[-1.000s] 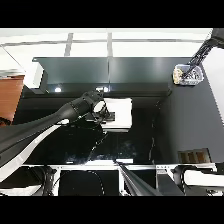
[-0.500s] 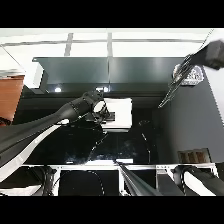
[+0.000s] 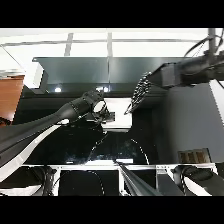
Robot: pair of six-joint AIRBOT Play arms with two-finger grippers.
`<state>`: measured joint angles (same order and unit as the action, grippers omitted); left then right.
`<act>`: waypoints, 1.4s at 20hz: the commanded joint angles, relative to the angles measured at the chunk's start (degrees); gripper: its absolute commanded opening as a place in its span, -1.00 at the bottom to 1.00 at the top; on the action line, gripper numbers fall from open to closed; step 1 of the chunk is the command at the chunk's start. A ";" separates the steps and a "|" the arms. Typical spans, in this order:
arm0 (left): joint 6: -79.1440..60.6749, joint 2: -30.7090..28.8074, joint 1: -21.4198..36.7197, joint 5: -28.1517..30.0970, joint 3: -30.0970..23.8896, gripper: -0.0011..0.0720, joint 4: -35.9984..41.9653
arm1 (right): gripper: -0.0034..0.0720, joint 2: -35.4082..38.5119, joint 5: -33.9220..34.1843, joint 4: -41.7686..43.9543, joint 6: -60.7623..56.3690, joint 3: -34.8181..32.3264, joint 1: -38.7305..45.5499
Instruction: Fold the box and place the chain.
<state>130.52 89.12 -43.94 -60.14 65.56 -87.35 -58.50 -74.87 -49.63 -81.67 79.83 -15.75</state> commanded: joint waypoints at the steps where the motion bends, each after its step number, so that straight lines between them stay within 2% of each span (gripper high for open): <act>1: -0.02 0.00 0.00 0.11 -0.02 -0.90 -0.02 | -0.88 -3.45 5.35 -0.11 -1.01 -1.36 -4.85; 6: -0.02 0.00 0.02 0.11 -0.02 -0.90 -0.02 | -0.88 -7.15 6.58 -1.55 -1.03 -11.19 -6.60; 11: -0.02 0.00 0.02 0.11 -0.02 -0.90 -0.02 | -0.88 -7.34 9.25 -1.46 -1.09 -16.02 -6.91; 17: -0.02 0.00 0.00 0.20 -0.02 -0.90 -0.02 | -0.86 -8.26 21.86 -1.49 -4.11 -24.26 -11.17; 18: -0.02 0.00 0.02 0.17 -0.02 -0.90 -0.02 | -0.76 -8.98 21.94 -1.49 -4.13 -24.57 -11.34; 19: -0.02 0.00 0.02 0.17 -0.02 -0.90 -0.02 | -0.25 -9.42 21.94 -1.46 -4.09 -24.57 -11.32; 20: -0.02 0.00 0.00 0.17 -0.02 -0.90 -0.02 | 0.08 -9.38 21.84 -2.21 -4.02 -24.52 -10.99; 22: -0.02 0.02 0.02 0.07 -0.02 -0.90 -0.04 | 0.08 -8.00 17.94 -5.01 -4.07 -24.22 -7.87; 26: -0.37 0.31 0.02 -0.17 -0.02 -0.90 -0.15 | 0.08 -2.32 8.52 -16.83 -4.04 -24.24 2.95; 28: -1.70 0.61 0.00 -0.37 -0.02 -0.90 -0.35 | 0.08 -1.16 5.11 -18.91 -3.98 -24.26 6.56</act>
<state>130.17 89.43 -43.94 -60.23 65.56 -87.39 -61.91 -63.66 -62.54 -85.69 55.68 -14.57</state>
